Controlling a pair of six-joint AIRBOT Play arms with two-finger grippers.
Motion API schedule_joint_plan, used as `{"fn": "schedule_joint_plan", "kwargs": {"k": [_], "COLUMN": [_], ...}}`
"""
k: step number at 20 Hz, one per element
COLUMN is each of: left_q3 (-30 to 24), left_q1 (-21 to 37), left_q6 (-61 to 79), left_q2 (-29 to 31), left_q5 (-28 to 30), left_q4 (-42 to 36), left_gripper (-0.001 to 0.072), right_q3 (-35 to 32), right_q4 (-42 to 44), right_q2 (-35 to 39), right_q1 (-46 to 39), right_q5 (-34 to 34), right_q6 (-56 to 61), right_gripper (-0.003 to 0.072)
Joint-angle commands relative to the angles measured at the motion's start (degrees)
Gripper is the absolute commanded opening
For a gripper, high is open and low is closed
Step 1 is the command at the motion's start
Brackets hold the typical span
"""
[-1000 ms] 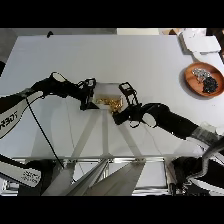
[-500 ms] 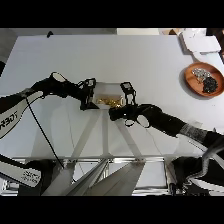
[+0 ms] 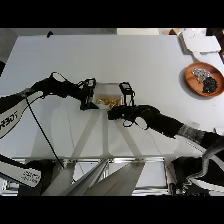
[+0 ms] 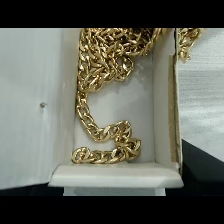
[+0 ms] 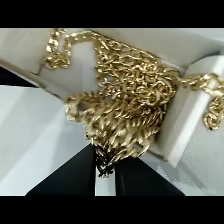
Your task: Fold the box and place the chain.
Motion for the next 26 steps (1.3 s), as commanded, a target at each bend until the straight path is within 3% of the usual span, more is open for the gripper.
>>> {"fn": "schedule_joint_plan", "kwargs": {"k": [1,8,14,21,22,24,26], "left_q3": [0.0,0.0,0.0,0.0,0.0,0.0,0.0], "left_q1": [0.0,0.0,0.0,0.0,0.0,0.0,0.0], "left_q6": [0.0,0.0,0.0,0.0,0.0,0.0,-0.1], "left_q2": [0.0,0.0,0.0,0.0,0.0,0.0,0.0], "left_q5": [0.0,0.0,0.0,0.0,0.0,0.0,0.0], "left_q4": [0.0,0.0,0.0,0.0,0.0,0.0,0.0], "left_gripper": [0.0316,0.0316,0.0316,0.0316,0.0316,0.0316,0.0316], "right_q3": [0.0,0.5,3.9,5.6,5.6,5.6,5.6], "right_q4": [-2.7,-6.1,-10.4,-10.4,-10.4,-10.4,-10.4], "right_q2": [3.6,12.5,10.9,3.0,2.8,3.0,3.7], "right_q1": [0.6,2.5,-2.4,-4.7,-4.5,-4.4,-4.4], "right_q5": [2.9,3.8,-1.8,-0.5,0.4,2.5,5.4], "right_q6": [0.1,0.1,0.1,-0.3,-0.3,-0.4,-0.7], "right_gripper": [0.0011,0.0011,0.0011,0.0015,0.0087,0.0459,0.0461]}}
